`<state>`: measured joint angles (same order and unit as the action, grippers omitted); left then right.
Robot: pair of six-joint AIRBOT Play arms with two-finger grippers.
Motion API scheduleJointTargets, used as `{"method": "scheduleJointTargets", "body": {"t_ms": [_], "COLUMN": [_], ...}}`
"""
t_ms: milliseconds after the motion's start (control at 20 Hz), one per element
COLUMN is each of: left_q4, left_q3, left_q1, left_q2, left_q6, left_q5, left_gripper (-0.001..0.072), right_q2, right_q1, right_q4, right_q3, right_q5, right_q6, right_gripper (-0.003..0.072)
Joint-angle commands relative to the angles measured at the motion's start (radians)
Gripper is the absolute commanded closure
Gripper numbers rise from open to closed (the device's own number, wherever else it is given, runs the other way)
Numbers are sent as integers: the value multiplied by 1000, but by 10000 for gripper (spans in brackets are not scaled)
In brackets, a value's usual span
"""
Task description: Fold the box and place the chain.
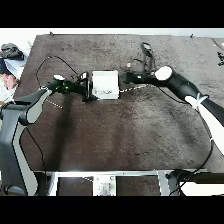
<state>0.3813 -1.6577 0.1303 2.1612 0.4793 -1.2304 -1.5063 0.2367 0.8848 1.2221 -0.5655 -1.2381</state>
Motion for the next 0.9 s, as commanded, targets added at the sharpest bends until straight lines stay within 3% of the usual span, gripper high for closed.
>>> {"method": "scheduleJointTargets", "body": {"t_ms": [0, 200, 550, 650, 750, 800, 850], "left_q4": [0, 0, 0, 0, 0, 0, 0], "left_q3": [0, 0, 0, 0, 0, 0, 0], "left_q1": [0, 0, 0, 0, 0, 0, 0], "left_q2": [1, 1, 1, 1, 1, 1, 1], "left_q6": [0, 0, 0, 0, 0, 0, 0], "left_q5": [0, 0, 0, 0, 0, 0, 0], "left_gripper": [291, 291, 291, 292, 291, 292, 291], "right_q2": [5, -99, -261, -290, -304, -303, -297], "right_q1": [-160, -244, -235, -234, -233, -233, -231], "right_q4": [35, -18, -67, -82, -105, -104, -104], "right_q3": [-112, -128, 24, 63, 80, 80, 80], "right_q5": [26, 145, 169, 170, 171, 171, 171], "right_q6": [-88, -120, -121, -121, -121, -118, -96], "right_gripper": [331, 330, 333, 476, 475, 605, 674]}}
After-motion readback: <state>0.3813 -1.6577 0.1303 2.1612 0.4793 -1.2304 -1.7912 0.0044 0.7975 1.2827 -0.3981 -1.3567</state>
